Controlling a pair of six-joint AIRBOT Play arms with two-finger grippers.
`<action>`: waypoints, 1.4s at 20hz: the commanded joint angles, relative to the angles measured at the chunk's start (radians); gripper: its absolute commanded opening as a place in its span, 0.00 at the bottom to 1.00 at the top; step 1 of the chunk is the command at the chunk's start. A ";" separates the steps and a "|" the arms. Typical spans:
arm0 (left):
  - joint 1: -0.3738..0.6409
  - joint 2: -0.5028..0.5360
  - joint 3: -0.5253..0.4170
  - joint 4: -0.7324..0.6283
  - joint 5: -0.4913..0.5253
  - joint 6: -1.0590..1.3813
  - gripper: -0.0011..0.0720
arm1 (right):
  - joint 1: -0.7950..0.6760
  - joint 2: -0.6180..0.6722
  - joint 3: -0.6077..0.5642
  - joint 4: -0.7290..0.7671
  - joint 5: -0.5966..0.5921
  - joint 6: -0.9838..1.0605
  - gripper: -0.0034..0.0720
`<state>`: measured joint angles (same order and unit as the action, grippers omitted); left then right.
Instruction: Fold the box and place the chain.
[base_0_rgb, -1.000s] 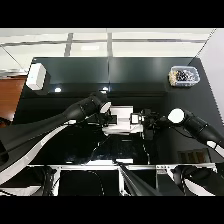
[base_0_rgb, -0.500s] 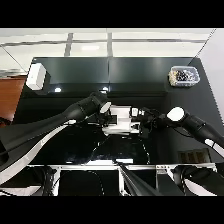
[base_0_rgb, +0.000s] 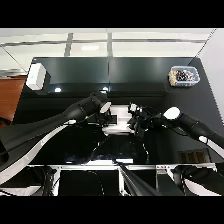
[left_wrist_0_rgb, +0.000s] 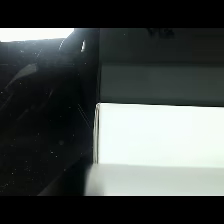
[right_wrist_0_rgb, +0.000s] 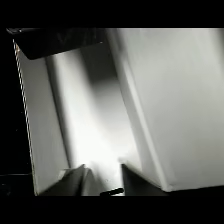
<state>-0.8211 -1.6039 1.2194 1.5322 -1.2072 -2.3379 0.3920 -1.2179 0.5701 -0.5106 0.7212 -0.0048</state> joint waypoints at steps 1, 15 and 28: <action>0.000 0.000 0.001 0.000 -0.001 0.000 0.05 | 0.000 -0.003 0.000 -0.002 -0.007 0.047 0.61; 0.000 0.000 0.001 0.000 -0.002 0.002 0.05 | -0.605 0.171 0.043 -0.329 0.407 1.189 0.06; 0.000 0.000 0.001 0.000 -0.002 0.003 0.05 | -0.393 -0.141 -0.064 0.152 0.355 0.883 0.06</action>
